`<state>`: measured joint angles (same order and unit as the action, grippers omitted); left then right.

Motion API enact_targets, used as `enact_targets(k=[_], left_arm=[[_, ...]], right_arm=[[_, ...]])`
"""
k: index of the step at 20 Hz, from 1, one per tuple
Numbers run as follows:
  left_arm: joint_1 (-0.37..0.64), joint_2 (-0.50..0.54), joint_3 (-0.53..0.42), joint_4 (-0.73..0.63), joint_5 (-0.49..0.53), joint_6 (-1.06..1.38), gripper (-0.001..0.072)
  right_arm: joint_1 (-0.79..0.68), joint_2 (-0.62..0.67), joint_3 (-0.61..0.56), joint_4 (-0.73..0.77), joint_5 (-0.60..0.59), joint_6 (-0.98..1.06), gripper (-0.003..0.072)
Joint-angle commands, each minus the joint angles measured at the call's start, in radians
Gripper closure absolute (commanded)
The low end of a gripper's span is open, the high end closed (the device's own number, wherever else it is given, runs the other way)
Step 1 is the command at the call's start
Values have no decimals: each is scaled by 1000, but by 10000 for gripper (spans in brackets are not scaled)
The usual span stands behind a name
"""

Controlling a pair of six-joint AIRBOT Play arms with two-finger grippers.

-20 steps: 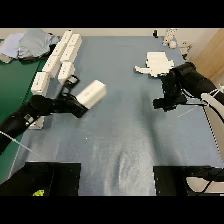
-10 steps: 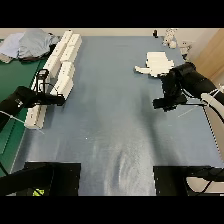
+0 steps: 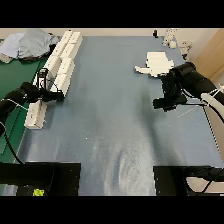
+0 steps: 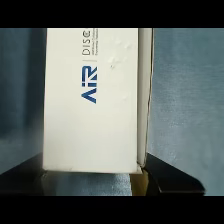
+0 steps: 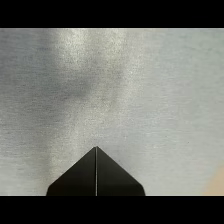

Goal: Fold the box.

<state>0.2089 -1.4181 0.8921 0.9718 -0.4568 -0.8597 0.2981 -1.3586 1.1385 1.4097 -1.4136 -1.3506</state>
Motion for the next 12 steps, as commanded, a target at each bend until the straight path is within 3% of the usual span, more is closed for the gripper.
enact_targets(k=[1,12], left_arm=[[-6,-31,29,-2,42,-1,198],[-9,-34,29,-6,55,-2,198]], right_arm=[[0,-1,1,0,0,0,683],[0,-1,1,0,0,0,684]])
